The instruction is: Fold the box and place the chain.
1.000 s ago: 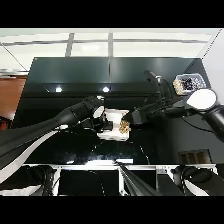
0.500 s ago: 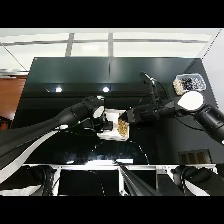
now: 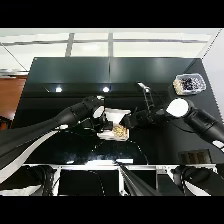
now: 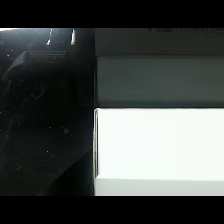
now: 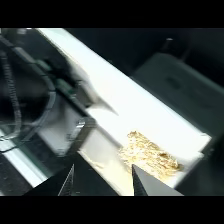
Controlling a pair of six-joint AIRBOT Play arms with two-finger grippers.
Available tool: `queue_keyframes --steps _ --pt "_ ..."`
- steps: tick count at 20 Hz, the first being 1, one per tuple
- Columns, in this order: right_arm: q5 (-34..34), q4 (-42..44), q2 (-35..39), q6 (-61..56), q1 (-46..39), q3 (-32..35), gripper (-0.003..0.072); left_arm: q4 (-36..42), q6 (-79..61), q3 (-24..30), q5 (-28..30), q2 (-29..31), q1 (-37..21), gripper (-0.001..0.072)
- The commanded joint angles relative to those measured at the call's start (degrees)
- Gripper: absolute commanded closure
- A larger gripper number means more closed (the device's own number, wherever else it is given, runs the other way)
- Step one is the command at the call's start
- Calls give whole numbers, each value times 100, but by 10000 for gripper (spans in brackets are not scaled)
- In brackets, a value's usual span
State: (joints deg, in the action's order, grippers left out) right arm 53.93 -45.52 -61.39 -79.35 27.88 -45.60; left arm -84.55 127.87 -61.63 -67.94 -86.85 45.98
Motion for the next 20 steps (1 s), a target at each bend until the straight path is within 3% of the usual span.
queue_keyframes --steps 1,5,9,10,11,12,16,18,20 --pt "863 -505 227 -76 -728 -210 253 -4 -2 -4 -164 4 -2 681" --pt "1451 -883 1137 -76 -2162 -306 253 4 693 -33 -11 4 17 682" --pt "1832 -1217 1495 -57 -2889 -304 253 -2 896 -306 39 4 39 655" --pt "1917 -1346 1495 -57 -2968 -302 253 -2 898 -411 9 4 37 492" --pt "1941 -1438 1495 -59 -3008 -302 254 -15 885 -533 -63 9 37 241" --pt "1934 -1482 1493 -59 -3014 -302 253 -52 839 -636 -170 28 37 117" --pt "1941 -1484 1493 -81 -3014 -302 253 -466 -350 -837 -581 623 52 106" --pt "1987 -1486 1493 -79 -3014 -302 253 -1303 -715 -798 -914 1228 114 107" --pt "1980 -1495 1493 -79 -3014 -302 253 -2868 -785 -444 -1220 1897 48 106"
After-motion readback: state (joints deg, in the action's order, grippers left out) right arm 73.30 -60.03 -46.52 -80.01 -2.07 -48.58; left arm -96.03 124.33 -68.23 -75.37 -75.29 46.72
